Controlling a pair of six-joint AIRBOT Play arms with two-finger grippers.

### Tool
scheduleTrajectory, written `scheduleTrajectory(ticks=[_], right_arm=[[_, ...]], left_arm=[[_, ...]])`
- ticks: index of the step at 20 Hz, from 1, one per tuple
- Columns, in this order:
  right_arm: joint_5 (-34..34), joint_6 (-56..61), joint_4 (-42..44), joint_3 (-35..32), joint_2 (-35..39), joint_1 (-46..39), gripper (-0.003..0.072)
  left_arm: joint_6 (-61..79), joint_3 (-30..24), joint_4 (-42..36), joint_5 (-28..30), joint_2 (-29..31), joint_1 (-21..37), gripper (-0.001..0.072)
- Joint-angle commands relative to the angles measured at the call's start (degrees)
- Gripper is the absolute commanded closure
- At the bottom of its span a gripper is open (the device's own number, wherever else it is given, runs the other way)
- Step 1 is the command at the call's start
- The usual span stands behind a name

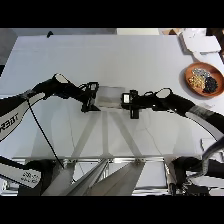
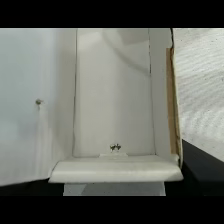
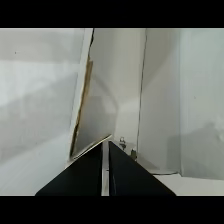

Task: Fold the box and place the chain.

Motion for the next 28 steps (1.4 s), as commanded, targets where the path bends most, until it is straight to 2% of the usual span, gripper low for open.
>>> scheduleTrajectory(ticks=[1,4,5,6,7,10,11,12,13,14,18,22,25,28], right_arm=[[-0.92,-0.02,5.88,-0.02,-1.11,0.22,0.0624],[-0.92,-0.02,6.86,-0.02,-1.20,0.22,0.0616],[-0.92,-0.02,6.86,-0.02,-1.20,0.22,0.0564],[-0.92,-0.02,6.86,-0.02,-1.20,0.22,0.0397],[-0.92,-0.02,6.86,-0.02,-1.20,0.22,0.0307],[-0.92,-0.04,6.84,-0.02,-1.20,0.22,0.0308],[-0.92,-0.02,6.84,-0.02,-1.20,0.22,0.0320],[-0.90,-0.02,6.80,-0.02,-1.20,0.22,0.0427],[-0.74,-0.02,6.73,-0.02,-1.20,0.22,0.0580],[-0.76,-0.02,6.64,-0.02,-1.18,0.22,0.0632],[-0.68,0.76,6.56,-0.02,1.64,0.20,0.0662],[-0.22,7.30,4.26,-0.02,9.66,0.02,0.0670],[-0.20,21.92,-8.63,-0.02,18.27,-0.33,0.0670],[3.10,42.62,-18.43,-0.04,26.62,-5.18,0.0670]], left_arm=[[0.07,0.00,0.00,0.02,-0.02,-0.02,0.0377],[0.07,0.00,0.00,0.02,-0.02,-0.02,0.0377],[0.07,0.00,0.00,0.02,-0.02,-0.02,0.0377],[0.07,0.00,0.00,0.02,-0.02,-0.02,0.0377],[0.07,0.00,0.00,0.00,-0.02,-0.02,0.0377],[0.07,0.00,0.00,0.00,-0.02,-0.02,0.0377],[0.07,0.00,0.00,0.00,-0.02,-0.02,0.0377],[0.07,0.00,0.00,0.00,-0.02,-0.02,0.0377],[0.07,0.00,0.00,0.00,-0.02,-0.02,0.0377],[0.07,0.00,0.00,0.00,-0.02,-0.02,0.0377],[0.09,0.00,0.00,0.00,-0.02,-0.02,0.0377],[0.07,0.00,0.00,0.00,-0.02,-0.02,0.0377],[0.07,0.00,0.00,0.02,-0.02,-0.02,0.0377],[0.07,0.00,0.00,0.02,-0.02,-0.02,0.0377]])
